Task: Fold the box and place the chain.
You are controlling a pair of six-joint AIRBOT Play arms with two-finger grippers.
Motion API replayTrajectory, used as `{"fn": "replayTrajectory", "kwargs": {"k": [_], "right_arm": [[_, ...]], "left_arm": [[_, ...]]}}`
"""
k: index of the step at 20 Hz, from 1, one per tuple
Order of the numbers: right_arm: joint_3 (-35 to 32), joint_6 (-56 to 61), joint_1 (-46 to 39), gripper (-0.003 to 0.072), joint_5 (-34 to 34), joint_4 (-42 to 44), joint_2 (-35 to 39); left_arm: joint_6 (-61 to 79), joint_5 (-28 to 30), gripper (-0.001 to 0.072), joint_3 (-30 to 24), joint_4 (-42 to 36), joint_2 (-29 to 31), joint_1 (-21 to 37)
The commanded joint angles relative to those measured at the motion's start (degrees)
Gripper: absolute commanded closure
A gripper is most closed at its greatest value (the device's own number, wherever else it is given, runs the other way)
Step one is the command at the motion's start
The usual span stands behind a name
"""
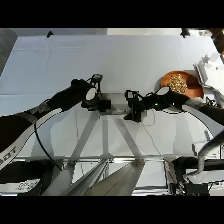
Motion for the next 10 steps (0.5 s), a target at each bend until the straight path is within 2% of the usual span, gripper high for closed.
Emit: {"fn": "replayTrajectory", "kwargs": {"k": [1,2,3,5,10], "right_arm": [[0.0,-0.2,0.0,0.023,0.0,0.0,0.0],[0.0,-0.2,0.0,0.023,0.0,0.0,0.0],[0.0,-0.2,0.0,0.023,0.0,0.0,0.0],[0.0,-0.2,0.0,0.023,0.0,0.0,0.0],[0.0,-0.2,0.0,0.023,0.0,0.0,0.0]], "left_arm": [[-4.2,-1.1,0.0376,1.5,0.4,-2.3,-0.9],[-4.2,-1.4,0.0379,1.5,0.2,-2.6,-0.9],[-4.2,-1.7,0.0446,1.5,0.0,-2.8,-0.9],[-4.2,-1.7,0.0698,1.5,-0.3,-2.9,-0.9],[-3.9,-2.4,0.0696,1.5,-2.4,-2.6,-0.7]]}}
